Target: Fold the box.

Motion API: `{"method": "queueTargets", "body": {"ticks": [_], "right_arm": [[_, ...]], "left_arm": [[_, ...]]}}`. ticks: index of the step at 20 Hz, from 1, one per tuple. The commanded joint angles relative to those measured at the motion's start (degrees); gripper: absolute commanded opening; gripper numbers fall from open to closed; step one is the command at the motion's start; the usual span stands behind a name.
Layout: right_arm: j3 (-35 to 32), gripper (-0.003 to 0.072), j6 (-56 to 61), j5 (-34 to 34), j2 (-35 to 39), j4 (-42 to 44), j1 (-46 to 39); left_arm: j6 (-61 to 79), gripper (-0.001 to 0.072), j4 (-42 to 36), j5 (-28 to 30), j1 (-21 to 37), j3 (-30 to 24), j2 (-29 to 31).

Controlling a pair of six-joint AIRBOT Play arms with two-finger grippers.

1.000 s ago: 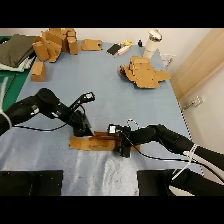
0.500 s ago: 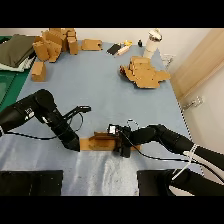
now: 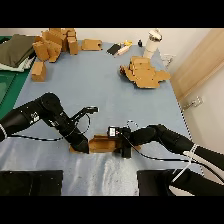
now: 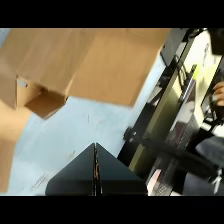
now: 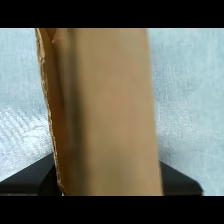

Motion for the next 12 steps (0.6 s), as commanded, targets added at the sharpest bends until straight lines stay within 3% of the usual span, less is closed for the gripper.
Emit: {"method": "queueTargets", "body": {"ticks": [1, 4, 9, 12], "right_arm": [[0.0, 0.0440, -0.4, -0.2, 0.0, 0.0, 0.1], [0.0, 0.0440, -0.4, -0.2, 0.0, 0.0, 0.1], [0.0, 0.0440, -0.4, -0.2, 0.0, 0.0, 0.1], [0.0, 0.0440, -0.4, -0.2, 0.0, 0.0, 0.1]], "left_arm": [[-1.2, 0.0011, -6.8, 4.7, -0.3, -0.3, 0.0], [-5.2, 0.0011, -10.3, 12.0, -0.3, -0.4, 0.0], [-8.3, 0.0011, -11.1, 30.9, -3.4, -1.6, -1.1], [-11.1, 0.0010, -5.0, 36.8, -6.0, -1.7, -4.1]]}}
